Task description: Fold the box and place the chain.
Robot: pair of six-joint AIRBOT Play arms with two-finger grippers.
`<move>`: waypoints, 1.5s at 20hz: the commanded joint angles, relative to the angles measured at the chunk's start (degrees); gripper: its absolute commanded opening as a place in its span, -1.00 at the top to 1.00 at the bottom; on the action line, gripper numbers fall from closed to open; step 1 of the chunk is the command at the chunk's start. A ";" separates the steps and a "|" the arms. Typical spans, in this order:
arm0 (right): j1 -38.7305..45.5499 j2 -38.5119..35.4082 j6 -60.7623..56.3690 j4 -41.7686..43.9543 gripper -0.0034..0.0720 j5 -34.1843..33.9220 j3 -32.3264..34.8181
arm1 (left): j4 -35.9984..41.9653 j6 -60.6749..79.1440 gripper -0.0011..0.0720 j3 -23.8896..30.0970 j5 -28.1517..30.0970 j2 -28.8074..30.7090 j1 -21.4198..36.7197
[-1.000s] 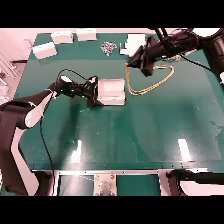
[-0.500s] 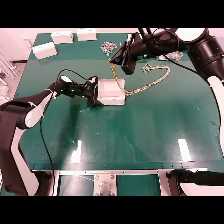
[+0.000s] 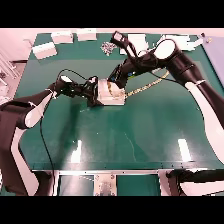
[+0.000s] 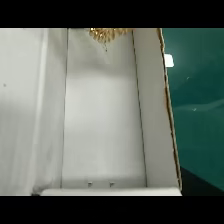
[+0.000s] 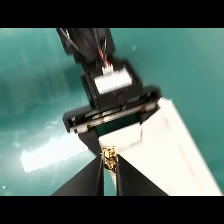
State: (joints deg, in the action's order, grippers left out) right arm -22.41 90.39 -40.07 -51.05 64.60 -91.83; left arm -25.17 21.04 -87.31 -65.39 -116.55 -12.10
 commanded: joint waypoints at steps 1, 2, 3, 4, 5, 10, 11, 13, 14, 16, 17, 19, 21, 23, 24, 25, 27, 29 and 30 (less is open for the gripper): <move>0.33 2.91 0.22 -0.63 0.83 -1.14 2.89 | 0.00 0.02 -0.75 -0.02 0.00 0.02 0.07; 0.83 3.39 0.22 -1.16 0.27 -1.09 2.89 | 0.00 0.02 -0.75 -0.02 0.00 0.02 0.07; 1.60 3.48 0.22 -1.68 -0.19 -0.96 2.82 | 0.00 0.02 -0.75 -0.02 0.00 0.02 0.07; 2.49 3.26 0.24 -1.66 -0.33 -0.90 2.75 | 0.00 0.02 -0.75 -0.02 0.00 0.02 0.07; 3.72 2.71 2.16 -1.66 -0.35 0.07 2.73 | 0.00 0.02 -0.75 -0.02 0.00 0.02 0.07; 14.71 1.14 15.56 -2.25 -0.36 5.07 3.93 | 0.00 0.02 -0.75 -0.02 -0.02 0.02 0.07; 16.85 1.38 20.11 -2.10 -0.36 4.96 5.07 | 0.00 0.02 -0.75 -0.02 0.00 0.02 0.07; 20.33 3.21 31.21 -1.29 -0.49 4.76 7.32 | 0.00 0.02 -0.75 -0.02 0.00 0.02 0.07; 21.24 4.76 33.94 -0.87 -0.50 4.31 7.85 | 0.00 0.02 -0.75 -0.02 0.00 0.02 0.07; 21.55 8.81 37.92 0.31 -0.50 3.78 7.91 | 0.00 0.02 -0.75 -0.02 0.00 0.02 0.07; 21.07 10.84 40.11 1.53 -0.55 3.80 7.91 | 0.00 0.02 -0.75 -0.02 0.00 0.02 0.07; 19.58 14.12 43.74 2.64 -0.55 3.10 7.82 | 0.00 0.02 -0.75 -0.02 0.00 0.02 0.07; 17.81 16.26 46.42 2.64 -0.55 0.35 7.85 | 0.00 0.02 -0.75 -0.02 0.00 0.02 0.07; 16.41 16.98 48.28 2.62 -0.61 -3.65 7.85 | 0.00 0.02 -0.75 -0.02 0.00 0.02 0.07; 15.89 17.07 48.26 2.62 -0.72 -4.94 7.82 | 0.00 0.02 -0.75 -0.02 0.00 0.02 0.07; 15.28 17.11 48.24 2.56 -0.72 -5.25 7.85 | 0.00 0.02 -0.75 -0.02 0.00 0.02 0.07; 14.23 17.11 48.22 2.60 -0.72 -5.22 7.85 | 0.00 0.02 -0.75 -0.02 0.00 0.02 0.07; 13.35 17.27 48.28 2.67 -0.72 -5.27 7.82 | 0.00 0.02 -0.75 -0.02 0.00 0.02 0.07; 13.00 17.55 48.26 2.60 -0.72 -5.29 7.82 | 0.00 0.02 -0.75 -0.02 0.00 0.02 0.07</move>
